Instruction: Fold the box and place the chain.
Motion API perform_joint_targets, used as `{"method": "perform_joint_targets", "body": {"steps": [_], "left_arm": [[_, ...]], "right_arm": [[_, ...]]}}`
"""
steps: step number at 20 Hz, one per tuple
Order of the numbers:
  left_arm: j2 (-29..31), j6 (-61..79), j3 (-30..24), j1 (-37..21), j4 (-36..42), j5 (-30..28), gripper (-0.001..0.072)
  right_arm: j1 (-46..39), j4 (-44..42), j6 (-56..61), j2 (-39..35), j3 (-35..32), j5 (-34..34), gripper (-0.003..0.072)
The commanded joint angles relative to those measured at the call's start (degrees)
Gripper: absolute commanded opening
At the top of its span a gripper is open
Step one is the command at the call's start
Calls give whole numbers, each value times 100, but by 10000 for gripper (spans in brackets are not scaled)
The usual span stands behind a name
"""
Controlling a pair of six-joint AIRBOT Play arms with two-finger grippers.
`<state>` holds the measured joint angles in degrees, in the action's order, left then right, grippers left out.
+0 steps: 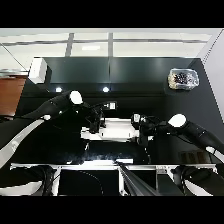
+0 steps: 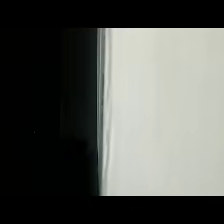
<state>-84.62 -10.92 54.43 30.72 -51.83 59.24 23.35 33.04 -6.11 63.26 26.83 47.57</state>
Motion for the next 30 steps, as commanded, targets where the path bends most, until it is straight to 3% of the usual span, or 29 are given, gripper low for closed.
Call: {"method": "perform_joint_targets", "body": {"steps": [1, 14, 20, 30], "left_arm": [[2, 0, 7, -7, 2, -17, 33], [2, 0, 7, -7, 2, -26, 33], [2, 0, 7, -7, 2, -26, 33], [2, 2, 7, -7, 0, -28, 33]], "right_arm": [[0, -2, -321, 175, -2, -26, 704], [260, -258, -723, 450, 0, -393, 704], [439, 162, -522, 492, 7, -638, 704], [439, 149, -463, 492, 7, -920, 702]]}}
